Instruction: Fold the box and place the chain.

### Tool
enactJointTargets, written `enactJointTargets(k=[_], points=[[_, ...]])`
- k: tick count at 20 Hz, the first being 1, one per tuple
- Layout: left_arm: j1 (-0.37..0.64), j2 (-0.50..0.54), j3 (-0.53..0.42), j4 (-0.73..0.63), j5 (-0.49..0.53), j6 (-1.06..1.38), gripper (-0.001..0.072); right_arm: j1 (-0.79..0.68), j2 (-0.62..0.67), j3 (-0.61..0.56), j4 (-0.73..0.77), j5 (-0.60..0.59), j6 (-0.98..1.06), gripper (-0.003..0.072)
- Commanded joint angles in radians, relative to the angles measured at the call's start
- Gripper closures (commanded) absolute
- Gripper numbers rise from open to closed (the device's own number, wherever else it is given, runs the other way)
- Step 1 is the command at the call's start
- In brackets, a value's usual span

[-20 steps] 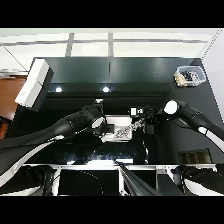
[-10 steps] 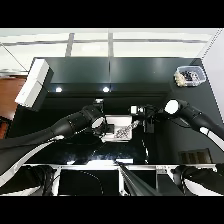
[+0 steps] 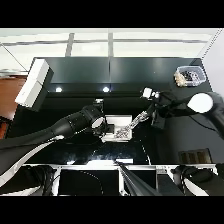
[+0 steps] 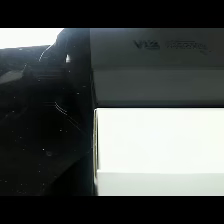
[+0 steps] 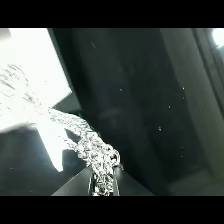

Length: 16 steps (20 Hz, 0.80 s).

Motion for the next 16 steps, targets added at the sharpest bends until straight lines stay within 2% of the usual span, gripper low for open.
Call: enactJointTargets(k=[1,4,5,9,12,13,14,15,16], points=[[0.001,0.0,0.001,0.0,0.0,0.0,0.0676,-0.003,0.111,0.047,0.157,0.12,0.166,0.0642],[0.0,0.0,0.001,0.0,-0.001,0.0,0.0677,0.005,0.113,0.047,0.405,0.119,0.245,0.0641],[0.001,0.0,0.001,0.0,-0.001,0.0,0.0677,0.022,0.113,0.047,0.436,0.1,0.248,0.0642],[0.001,0.0,0.001,0.0,0.0,0.0,0.0677,0.132,0.056,0.045,0.414,0.025,0.319,0.0641],[0.001,0.0,0.001,0.0,0.0,0.0,0.0677,0.168,-0.005,0.045,0.323,0.03,0.405,0.0639],[0.001,0.0,0.001,0.0,0.0,0.001,0.0676,0.168,-0.015,0.044,0.294,0.035,0.434,0.0594],[0.001,0.0,0.001,0.0,0.0,0.0,0.0677,0.166,-0.018,0.044,0.276,0.035,0.454,0.0505],[0.001,0.0,0.001,0.0,0.0,0.0,0.0677,0.166,-0.018,0.044,0.269,0.034,0.46,0.0313],[0.001,0.0,0.001,0.0,0.001,0.0,0.0677,0.166,-0.018,0.044,0.27,0.035,0.461,0.0179]])
